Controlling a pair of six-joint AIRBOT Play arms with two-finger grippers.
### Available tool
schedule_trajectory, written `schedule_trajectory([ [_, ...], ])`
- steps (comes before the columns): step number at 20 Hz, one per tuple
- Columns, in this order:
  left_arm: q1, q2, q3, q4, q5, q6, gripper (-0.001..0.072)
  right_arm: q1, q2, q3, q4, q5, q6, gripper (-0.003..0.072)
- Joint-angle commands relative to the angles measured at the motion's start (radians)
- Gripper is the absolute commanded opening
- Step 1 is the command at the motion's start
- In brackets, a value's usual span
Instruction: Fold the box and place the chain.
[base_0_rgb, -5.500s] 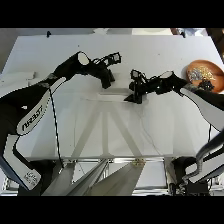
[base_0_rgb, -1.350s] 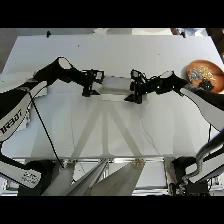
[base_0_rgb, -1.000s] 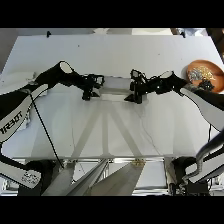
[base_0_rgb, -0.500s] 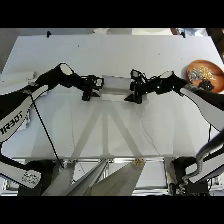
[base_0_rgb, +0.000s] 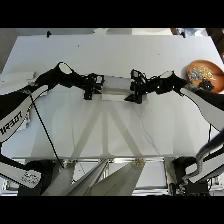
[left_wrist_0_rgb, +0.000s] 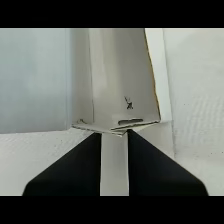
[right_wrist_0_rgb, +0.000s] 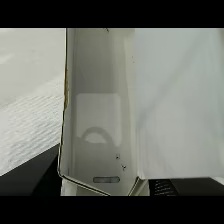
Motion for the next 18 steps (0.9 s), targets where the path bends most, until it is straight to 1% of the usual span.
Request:
schedule_trajectory([
  [1, -0.001, 0.001, 0.0, -0.024, -0.067, 0.004, 0.0142, 0.001, 0.0, 0.001, 0.001, -0.001, 0.002, 0.0435],
  [6, -0.001, 0.001, 0.0, -0.029, -0.071, 0.016, 0.0142, 0.001, 0.0, 0.001, 0.001, -0.001, 0.002, 0.0435],
  [12, -0.001, 0.001, 0.0, -0.098, -0.07, 0.014, 0.0145, 0.001, 0.0, 0.001, 0.001, -0.001, 0.002, 0.0435],
  [13, -0.001, 0.001, 0.0, -0.099, -0.07, 0.014, 0.0156, 0.001, 0.0, 0.001, 0.001, -0.001, 0.002, 0.0435],
  [14, -0.001, 0.001, 0.0, -0.099, -0.069, 0.014, 0.0182, 0.001, 0.0, 0.001, 0.001, -0.001, 0.002, 0.0435],
  [16, -0.001, 0.001, 0.0, -0.099, -0.069, 0.006, 0.0393, 0.001, 0.0, 0.001, 0.001, -0.001, 0.002, 0.0435],
  [18, -0.001, 0.001, 0.0, -0.099, -0.069, 0.005, 0.0437, 0.001, 0.0, 0.001, 0.001, -0.001, 0.002, 0.0435],
])
